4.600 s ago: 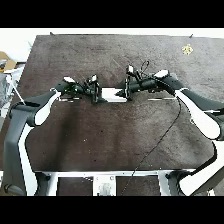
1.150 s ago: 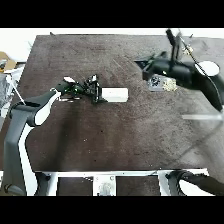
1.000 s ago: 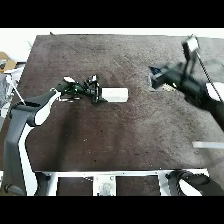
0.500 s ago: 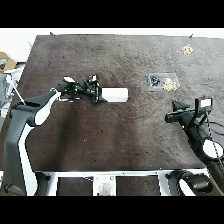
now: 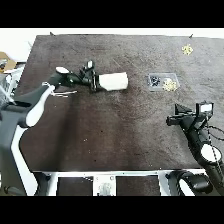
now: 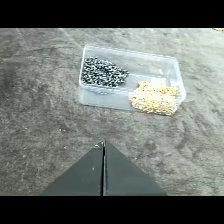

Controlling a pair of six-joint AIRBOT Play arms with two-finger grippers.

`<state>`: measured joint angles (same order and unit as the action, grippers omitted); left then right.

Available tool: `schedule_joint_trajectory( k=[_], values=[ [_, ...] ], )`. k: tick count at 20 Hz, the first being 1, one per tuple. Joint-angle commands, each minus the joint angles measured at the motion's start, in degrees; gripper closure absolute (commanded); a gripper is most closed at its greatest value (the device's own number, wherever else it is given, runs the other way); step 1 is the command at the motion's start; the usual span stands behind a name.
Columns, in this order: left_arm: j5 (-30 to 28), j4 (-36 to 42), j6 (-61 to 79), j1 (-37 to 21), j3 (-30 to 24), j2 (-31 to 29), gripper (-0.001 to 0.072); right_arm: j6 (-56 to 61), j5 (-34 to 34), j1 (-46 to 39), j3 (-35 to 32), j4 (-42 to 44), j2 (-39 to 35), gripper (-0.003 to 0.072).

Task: Fold the box and place the chain.

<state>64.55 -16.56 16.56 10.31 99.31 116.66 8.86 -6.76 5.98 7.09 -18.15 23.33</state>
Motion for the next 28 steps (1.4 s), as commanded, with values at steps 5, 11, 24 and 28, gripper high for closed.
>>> schedule_joint_trajectory(
  k=[5, 11, 24, 28],
  values=[
    [-35.56, -1.73, -23.32, -13.09, 0.68, -18.16, 0.0702, -0.02, -1.25, 0.02, -0.09, 0.0, -0.09, 0.0681],
    [-34.38, -21.97, -56.19, -28.74, 0.52, -15.34, 0.0703, -0.02, -1.22, 0.02, -0.09, 0.0, -0.09, 0.068],
    [-36.76, -27.3, -59.49, -33.68, 4.57, 2.23, 0.0702, 0.02, -1.01, 0.02, -0.11, 0.09, -0.09, 0.068],
    [-39.26, -27.41, -52.48, -33.68, 4.55, 2.51, 0.0703, 0.04, -1.01, 0.02, -0.11, 3.32, -0.09, 0.068]
  ],
)
